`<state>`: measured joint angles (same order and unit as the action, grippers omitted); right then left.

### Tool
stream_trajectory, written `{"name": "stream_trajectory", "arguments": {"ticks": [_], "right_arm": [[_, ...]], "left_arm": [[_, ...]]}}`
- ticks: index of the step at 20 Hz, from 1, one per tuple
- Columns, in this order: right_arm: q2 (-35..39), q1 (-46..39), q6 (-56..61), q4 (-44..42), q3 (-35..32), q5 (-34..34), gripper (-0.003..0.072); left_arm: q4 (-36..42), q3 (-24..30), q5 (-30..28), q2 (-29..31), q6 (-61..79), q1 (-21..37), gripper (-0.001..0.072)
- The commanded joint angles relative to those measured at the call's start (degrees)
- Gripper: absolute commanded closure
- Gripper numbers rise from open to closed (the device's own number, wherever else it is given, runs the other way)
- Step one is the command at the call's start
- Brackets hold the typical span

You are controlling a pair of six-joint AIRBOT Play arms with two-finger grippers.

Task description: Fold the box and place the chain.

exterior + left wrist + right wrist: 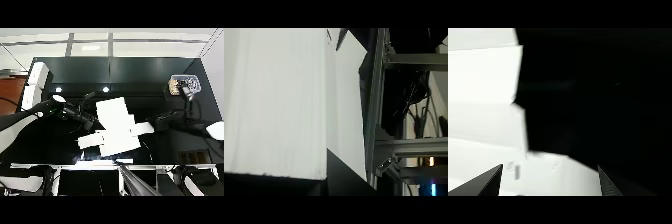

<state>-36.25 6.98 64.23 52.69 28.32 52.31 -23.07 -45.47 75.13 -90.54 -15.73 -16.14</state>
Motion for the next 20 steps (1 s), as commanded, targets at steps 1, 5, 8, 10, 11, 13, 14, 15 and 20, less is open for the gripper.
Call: {"name": "stream_trajectory", "arguments": {"ticks": [1,5,8,10,11,13,14,15,20], "right_arm": [[0.0,-5.0,0.0,21.1,10.4,9.8,-0.0003],[0.0,-5.9,-0.1,33.5,12.4,10.2,-0.0003],[0.0,-5.8,0.2,31.5,12.4,9.4,-0.0003],[0.0,-5.8,0.3,24.9,12.4,7.5,-0.0003],[-0.1,-5.7,0.2,20.0,12.4,7.1,-0.0003],[-0.7,-5.7,-4.6,11.4,11.9,7.1,-0.0004],[-0.9,-5.7,-9.4,8.4,11.3,7.5,-0.0004],[-1.0,-5.7,-13.1,6.4,10.5,7.6,-0.0003],[-1.6,-2.8,-24.8,1.8,5.3,7.4,-0.0003]], "left_arm": [[-7.1,-0.1,-9.0,8.5,2.5,-6.8,0.0687],[-9.7,10.5,-33.7,26.7,11.9,-14.9,0.0678],[-13.6,17.7,-45.0,29.2,13.0,-14.9,0.0677],[-16.8,18.3,-42.0,28.6,12.8,-15.0,0.0678],[-16.6,18.3,-41.7,28.5,12.7,-15.2,0.0677],[-16.7,18.3,-42.7,28.5,14.1,-15.3,0.0678],[-16.7,18.2,-43.0,28.5,17.1,-15.3,0.0678],[-17.0,18.0,-42.0,28.4,20.7,-15.3,0.0679],[-16.5,15.4,-33.3,25.1,28.7,-14.9,0.0679]]}}
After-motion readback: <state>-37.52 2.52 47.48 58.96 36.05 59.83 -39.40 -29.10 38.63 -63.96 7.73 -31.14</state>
